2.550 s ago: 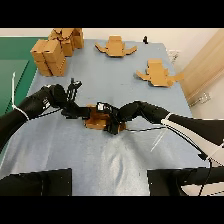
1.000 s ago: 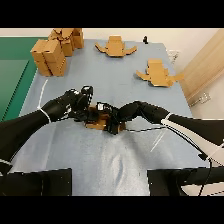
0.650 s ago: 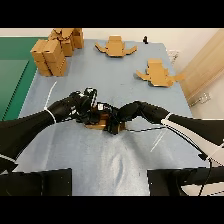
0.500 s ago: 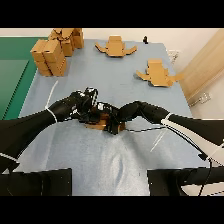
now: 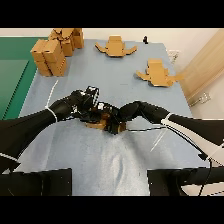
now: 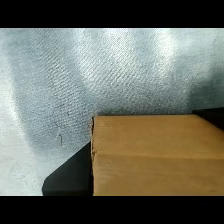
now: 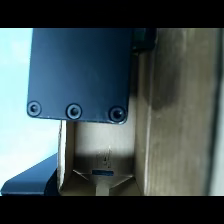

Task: Fold the box.

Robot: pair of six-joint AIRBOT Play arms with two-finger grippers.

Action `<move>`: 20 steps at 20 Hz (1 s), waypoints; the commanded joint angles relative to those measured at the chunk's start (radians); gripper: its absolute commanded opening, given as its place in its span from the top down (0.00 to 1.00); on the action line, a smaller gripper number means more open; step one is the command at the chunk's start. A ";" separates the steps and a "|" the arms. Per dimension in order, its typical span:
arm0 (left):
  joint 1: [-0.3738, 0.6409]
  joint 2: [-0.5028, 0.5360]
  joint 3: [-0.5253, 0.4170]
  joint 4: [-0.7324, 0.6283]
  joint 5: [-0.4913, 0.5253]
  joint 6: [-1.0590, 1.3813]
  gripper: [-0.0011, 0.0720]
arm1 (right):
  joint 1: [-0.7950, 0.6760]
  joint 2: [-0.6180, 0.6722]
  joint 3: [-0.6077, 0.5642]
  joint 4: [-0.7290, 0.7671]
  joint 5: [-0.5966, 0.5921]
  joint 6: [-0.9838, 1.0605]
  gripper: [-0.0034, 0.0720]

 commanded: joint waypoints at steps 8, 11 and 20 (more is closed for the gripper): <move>0.002 0.006 0.006 -0.012 -0.008 0.026 0.38 | 0.000 0.000 0.001 -0.002 0.000 -0.001 0.75; 0.022 0.039 0.005 -0.009 -0.014 0.034 0.38 | 0.000 0.000 0.001 -0.002 0.000 -0.001 0.75; 0.164 0.198 -0.100 -0.241 -0.020 0.425 0.25 | 0.000 0.000 0.001 -0.002 0.000 -0.001 0.74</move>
